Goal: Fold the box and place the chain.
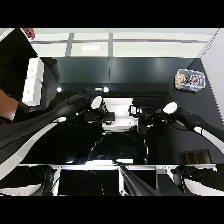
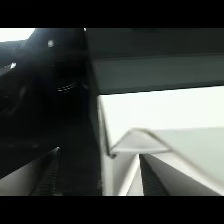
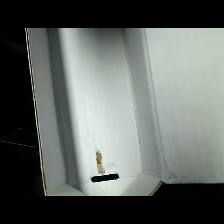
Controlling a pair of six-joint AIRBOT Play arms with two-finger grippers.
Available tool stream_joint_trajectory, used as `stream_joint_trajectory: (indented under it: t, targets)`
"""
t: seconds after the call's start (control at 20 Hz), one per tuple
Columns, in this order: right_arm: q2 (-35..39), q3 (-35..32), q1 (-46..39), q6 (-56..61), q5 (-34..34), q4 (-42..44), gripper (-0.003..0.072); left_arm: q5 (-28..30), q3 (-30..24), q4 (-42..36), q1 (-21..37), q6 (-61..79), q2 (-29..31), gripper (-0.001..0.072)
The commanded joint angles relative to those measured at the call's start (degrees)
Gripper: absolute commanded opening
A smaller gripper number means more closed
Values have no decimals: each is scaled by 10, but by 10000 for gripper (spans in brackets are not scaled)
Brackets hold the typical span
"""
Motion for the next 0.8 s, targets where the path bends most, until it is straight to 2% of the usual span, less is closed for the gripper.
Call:
stream_joint_trajectory:
  t: [0.0,0.15,0.3,0.4,0.75]
  targets:
    - [0,0,0,0,0,0,297,-55,35,36,-17,-34,-23,544]
    - [0,0,0,0,0,0,297,-117,80,94,-37,-73,-52,544]
    - [0,0,0,0,0,0,297,-101,85,83,-38,-97,-57,544]
    - [0,0,0,0,0,0,297,-92,85,62,-38,-101,-60,497]
    - [0,0,0,0,0,0,297,-80,80,48,-35,-99,-60,497]
